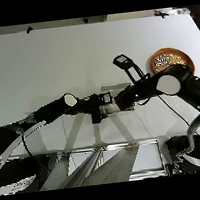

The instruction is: Fold the box and place the chain.

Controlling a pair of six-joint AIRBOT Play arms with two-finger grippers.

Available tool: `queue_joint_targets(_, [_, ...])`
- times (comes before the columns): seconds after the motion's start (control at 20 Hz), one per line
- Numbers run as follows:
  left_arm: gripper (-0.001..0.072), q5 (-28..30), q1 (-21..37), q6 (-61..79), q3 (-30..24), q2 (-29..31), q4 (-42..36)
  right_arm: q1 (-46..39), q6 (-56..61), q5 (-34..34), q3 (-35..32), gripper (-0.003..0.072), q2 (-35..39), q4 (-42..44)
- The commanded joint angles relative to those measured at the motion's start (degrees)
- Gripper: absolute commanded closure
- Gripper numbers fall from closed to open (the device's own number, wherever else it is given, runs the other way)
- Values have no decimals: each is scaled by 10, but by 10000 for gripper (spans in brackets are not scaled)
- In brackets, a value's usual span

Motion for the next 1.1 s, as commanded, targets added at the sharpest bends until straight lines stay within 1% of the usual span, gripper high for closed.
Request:
queue_joint_targets(0.0, [620,0,0,0,0,0,0,0,0,-41,-11,674,-55,10])
queue_joint_targets(0.1, [620,0,0,0,0,0,0,0,0,-49,-12,667,-79,10])
queue_joint_targets(0.15, [620,0,0,0,0,0,0,0,0,-49,-12,590,-88,10])
queue_joint_targets(0.2, [620,0,0,0,0,0,0,0,0,-49,-12,466,-91,10])
queue_joint_targets(0.25, [620,0,0,0,0,0,0,-1,0,-48,-12,412,-91,10])
queue_joint_targets(0.3, [620,0,0,0,0,0,0,-6,0,-44,-12,408,-90,14])
queue_joint_targets(0.4, [620,0,0,0,0,0,0,-22,0,-16,-12,409,-86,14])
queue_joint_targets(0.55, [620,0,0,0,0,0,0,-55,-35,17,-12,409,-38,14])
queue_joint_targets(0.7, [620,0,0,0,0,0,0,-114,-134,48,-12,422,43,-1])
queue_joint_targets(0.8, [620,0,0,0,0,0,0,-175,-196,70,-12,421,75,-19])
queue_joint_targets(0.9, [620,0,0,0,0,0,0,-229,-255,74,-15,421,78,-19])
queue_joint_targets(1.0, [620,-1,0,0,0,0,0,-269,-334,56,-33,418,70,-18])
queue_joint_targets(1.05, [620,0,0,0,0,0,0,-279,-374,45,-45,399,61,-18])
